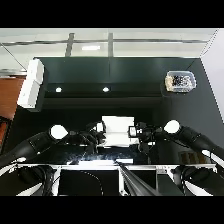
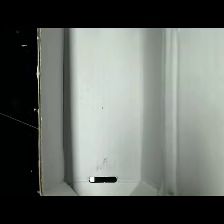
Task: Fold the box and place the chain.
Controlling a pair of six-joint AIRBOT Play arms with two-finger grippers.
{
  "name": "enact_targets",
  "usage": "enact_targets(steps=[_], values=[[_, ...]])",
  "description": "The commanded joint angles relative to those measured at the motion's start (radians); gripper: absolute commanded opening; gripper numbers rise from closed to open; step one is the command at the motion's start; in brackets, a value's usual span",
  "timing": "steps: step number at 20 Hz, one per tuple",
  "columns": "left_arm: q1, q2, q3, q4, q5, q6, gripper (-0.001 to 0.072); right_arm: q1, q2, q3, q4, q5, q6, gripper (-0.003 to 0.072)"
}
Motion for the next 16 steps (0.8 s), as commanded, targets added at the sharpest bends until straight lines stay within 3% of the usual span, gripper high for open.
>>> enact_targets(steps=[1,4,5,6,7,9,10,11,13,16], values=[[-0.013,0.000,0.000,0.033,0.024,0.003,0.0160,0.000,0.000,0.000,0.001,-0.001,0.001,0.0427],[-0.013,0.000,0.000,0.035,0.034,0.003,0.0161,0.000,0.000,0.000,0.001,-0.001,0.001,0.0428],[-0.014,0.000,0.000,0.030,0.035,0.003,0.0203,0.000,0.000,0.000,0.001,-0.001,0.001,0.0428],[-0.020,0.000,0.000,0.027,0.034,0.002,0.0395,0.000,0.000,0.000,0.001,-0.001,0.001,0.0428],[-0.023,0.000,0.000,0.027,0.034,0.002,0.0451,0.000,0.000,0.000,0.001,-0.001,0.001,0.0427],[-0.024,0.000,0.000,0.027,0.034,0.002,0.0193,0.000,0.000,0.000,0.001,-0.001,0.001,0.0427],[-0.024,0.000,0.000,0.027,0.034,0.002,0.0249,0.000,0.000,0.000,0.001,-0.001,0.001,0.0428],[-0.023,0.000,0.001,0.031,0.034,0.002,0.0243,0.000,0.000,0.000,0.001,-0.001,0.001,0.0428],[-0.005,0.012,0.014,0.092,0.009,-0.037,0.0028,0.000,0.000,0.000,0.002,-0.001,0.001,0.0427],[0.081,0.098,0.039,0.310,-0.083,-0.359,0.0029,0.000,0.000,0.000,0.002,-0.006,0.002,0.0427]])
